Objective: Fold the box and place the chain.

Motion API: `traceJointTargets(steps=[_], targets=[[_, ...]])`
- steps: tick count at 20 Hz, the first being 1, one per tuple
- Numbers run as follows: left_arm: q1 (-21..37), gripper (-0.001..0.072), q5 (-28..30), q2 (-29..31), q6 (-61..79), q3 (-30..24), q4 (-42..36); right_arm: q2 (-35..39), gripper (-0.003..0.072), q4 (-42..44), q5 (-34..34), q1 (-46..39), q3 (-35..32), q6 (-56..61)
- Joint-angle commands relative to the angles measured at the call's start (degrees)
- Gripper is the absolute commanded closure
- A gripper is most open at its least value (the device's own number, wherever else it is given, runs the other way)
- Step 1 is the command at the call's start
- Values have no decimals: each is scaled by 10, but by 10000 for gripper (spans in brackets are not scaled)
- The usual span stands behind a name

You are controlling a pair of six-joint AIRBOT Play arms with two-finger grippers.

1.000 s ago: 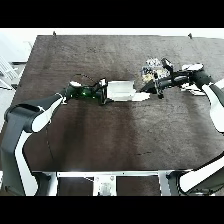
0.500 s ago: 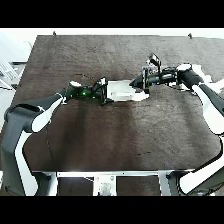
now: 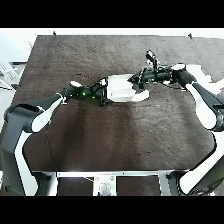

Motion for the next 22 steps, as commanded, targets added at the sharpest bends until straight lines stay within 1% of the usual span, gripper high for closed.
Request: traceJointTargets(steps=[1, 4, 8, 11, 13, 15, 18, 20, 21, 22], targets=[[0, 420, 1, 0, 0, 0, 5, -42, 680, -24, -4, 13, 38, 54], [0, 420, 2, 0, 0, 0, 5, -65, 680, -90, -4, 35, 60, 91], [0, 420, 2, 0, 0, 0, 5, -73, 680, -130, -17, 48, 62, 109], [0, 421, 2, 0, 0, 0, 5, -74, 680, -141, -17, 43, 71, 115], [0, 421, 2, 0, 0, 0, 5, -71, 680, -140, -5, 33, 91, 115], [0, 421, 2, 0, 0, 0, 5, -51, 680, -138, 9, 22, 104, 114], [0, 421, 5, 0, 0, 0, 5, 3, 680, -137, 25, 6, 104, 106], [0, 421, 6, 0, 0, 0, 5, 38, 681, -137, 69, -4, 104, 106], [0, 421, 6, 0, 0, 0, 5, 52, 680, -141, 83, -8, 97, 106], [0, 421, 7, 0, 0, 0, 5, 70, 681, -153, 82, -11, 81, 99]])
